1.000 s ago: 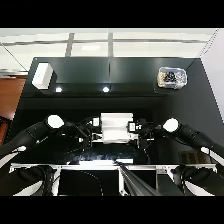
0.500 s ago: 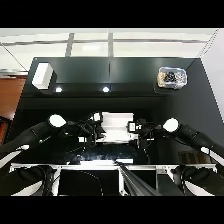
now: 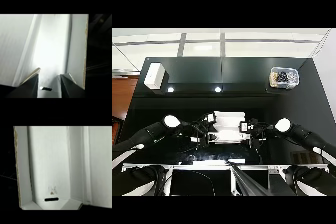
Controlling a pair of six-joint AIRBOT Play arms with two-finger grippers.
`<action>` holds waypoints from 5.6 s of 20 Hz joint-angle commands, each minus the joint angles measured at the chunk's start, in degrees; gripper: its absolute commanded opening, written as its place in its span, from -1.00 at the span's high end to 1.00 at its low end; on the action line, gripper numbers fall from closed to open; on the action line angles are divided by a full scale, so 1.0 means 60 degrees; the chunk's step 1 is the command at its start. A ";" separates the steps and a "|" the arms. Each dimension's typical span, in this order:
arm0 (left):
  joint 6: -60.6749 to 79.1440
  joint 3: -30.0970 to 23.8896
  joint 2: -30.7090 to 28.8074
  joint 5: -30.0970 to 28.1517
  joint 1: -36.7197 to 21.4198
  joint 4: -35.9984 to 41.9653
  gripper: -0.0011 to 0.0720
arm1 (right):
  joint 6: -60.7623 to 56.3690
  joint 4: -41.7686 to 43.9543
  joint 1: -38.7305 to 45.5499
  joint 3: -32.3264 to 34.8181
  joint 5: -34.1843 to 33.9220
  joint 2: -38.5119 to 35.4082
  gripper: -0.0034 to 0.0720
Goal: Fold the box and place the chain.
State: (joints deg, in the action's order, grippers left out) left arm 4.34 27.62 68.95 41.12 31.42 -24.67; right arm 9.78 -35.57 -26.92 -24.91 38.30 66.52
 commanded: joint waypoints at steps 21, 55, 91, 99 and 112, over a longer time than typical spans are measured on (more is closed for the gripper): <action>-0.9235 0.0310 -0.2244 0.2033 -0.4586 -0.2583 0.90 | -0.0018 0.0000 0.0000 0.0004 0.0004 0.0007 -0.17; -1.0010 -0.0324 0.0528 0.3796 -0.3920 -0.0769 0.91 | -0.0018 0.0000 0.0000 0.0004 0.0004 0.0007 -0.17; -1.8706 0.2226 0.0025 0.1781 0.0929 -0.6262 -0.92 | -0.0018 0.0000 0.0000 0.0004 0.0004 0.0007 -0.17; -2.2917 0.3421 0.0659 0.2069 0.2634 -0.9632 -0.92 | -0.0018 -0.0004 0.0000 0.0004 0.0004 0.0007 -0.17; -2.3270 0.4714 0.1938 0.3264 0.3381 -0.9734 -0.40 | -0.0015 -0.0004 0.0000 0.0004 0.0004 0.0007 -0.17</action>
State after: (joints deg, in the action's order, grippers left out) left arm -134.98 55.35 79.61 59.66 51.24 -82.48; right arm 9.69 -35.59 -26.92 -24.91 38.33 66.52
